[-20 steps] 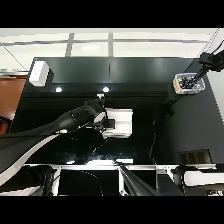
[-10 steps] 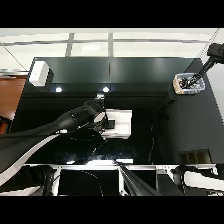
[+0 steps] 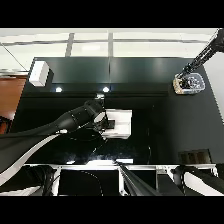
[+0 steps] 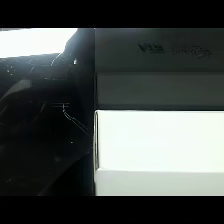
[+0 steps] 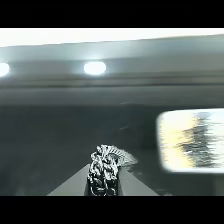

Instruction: Fold the box and place the chain.

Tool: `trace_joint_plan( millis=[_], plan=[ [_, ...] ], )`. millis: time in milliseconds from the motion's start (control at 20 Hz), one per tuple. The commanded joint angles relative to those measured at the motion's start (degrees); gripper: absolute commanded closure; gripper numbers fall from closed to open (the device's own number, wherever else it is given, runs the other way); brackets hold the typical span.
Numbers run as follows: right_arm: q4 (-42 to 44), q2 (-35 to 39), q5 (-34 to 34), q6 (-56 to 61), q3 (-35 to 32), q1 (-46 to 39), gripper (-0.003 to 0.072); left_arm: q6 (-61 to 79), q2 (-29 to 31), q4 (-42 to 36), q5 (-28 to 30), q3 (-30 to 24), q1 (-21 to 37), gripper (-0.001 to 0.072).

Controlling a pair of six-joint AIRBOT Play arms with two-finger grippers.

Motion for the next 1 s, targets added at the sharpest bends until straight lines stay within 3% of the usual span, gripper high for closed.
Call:
trace_joint_plan(
  millis=[0,300,600,950],
  plan=[
    [11.06,4.15,10.01,-4.85,-1.77,1.88,0.0683,0.0,-0.02,0.0,0.09,0.0,0.04,0.0683],
    [14.36,6.95,14.78,-6.14,-10.86,14.03,0.0683,0.0,-0.02,0.0,0.09,0.0,0.04,0.0683],
    [15.87,6.86,8.48,-5.75,-15.15,28.46,0.0684,0.0,-0.02,0.0,0.04,0.0,0.04,0.0683],
    [18.08,6.27,4.55,-4.11,-16.72,33.38,0.0684,0.0,-0.02,0.0,0.04,0.0,0.04,0.0683]
  ],
)
